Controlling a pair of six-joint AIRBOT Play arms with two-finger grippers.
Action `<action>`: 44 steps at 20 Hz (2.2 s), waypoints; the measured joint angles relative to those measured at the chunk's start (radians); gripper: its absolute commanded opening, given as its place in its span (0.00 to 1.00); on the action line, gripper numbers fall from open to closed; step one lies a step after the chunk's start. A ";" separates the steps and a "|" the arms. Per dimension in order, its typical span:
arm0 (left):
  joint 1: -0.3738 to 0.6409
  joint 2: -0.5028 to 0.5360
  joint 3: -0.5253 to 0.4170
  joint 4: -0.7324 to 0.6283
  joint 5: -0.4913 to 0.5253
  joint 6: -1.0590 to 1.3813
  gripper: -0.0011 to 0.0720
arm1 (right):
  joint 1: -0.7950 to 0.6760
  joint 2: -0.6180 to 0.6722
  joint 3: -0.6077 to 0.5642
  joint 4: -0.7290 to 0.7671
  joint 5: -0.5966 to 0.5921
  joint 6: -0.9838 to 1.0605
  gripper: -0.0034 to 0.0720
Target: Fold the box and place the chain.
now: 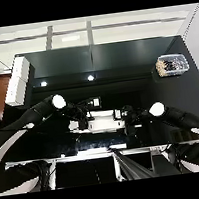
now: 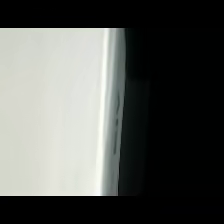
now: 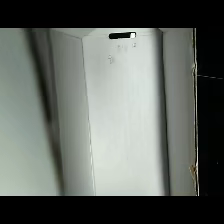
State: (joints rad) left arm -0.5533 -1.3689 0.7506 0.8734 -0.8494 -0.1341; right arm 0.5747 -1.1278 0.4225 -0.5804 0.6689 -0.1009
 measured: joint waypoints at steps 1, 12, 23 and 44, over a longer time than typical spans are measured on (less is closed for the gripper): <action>0.000 0.000 0.000 0.000 0.001 0.000 0.06 | 0.000 -0.001 -0.002 0.001 -0.001 -0.002 0.96; 0.000 0.000 0.000 0.000 0.003 -0.002 0.06 | -0.001 -0.006 -0.008 0.003 -0.003 -0.012 0.89; 0.000 -0.002 -0.001 0.016 0.010 -0.005 0.14 | -0.001 -0.007 -0.008 0.004 -0.023 -0.011 0.75; 0.098 0.196 0.000 0.174 -0.146 -0.237 0.94 | -0.001 -0.006 -0.008 0.002 -0.023 -0.012 0.74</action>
State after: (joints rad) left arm -0.4557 -1.1728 0.7509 1.0477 -0.9955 -0.3710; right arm 0.5735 -1.1343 0.4145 -0.5781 0.6460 -0.1127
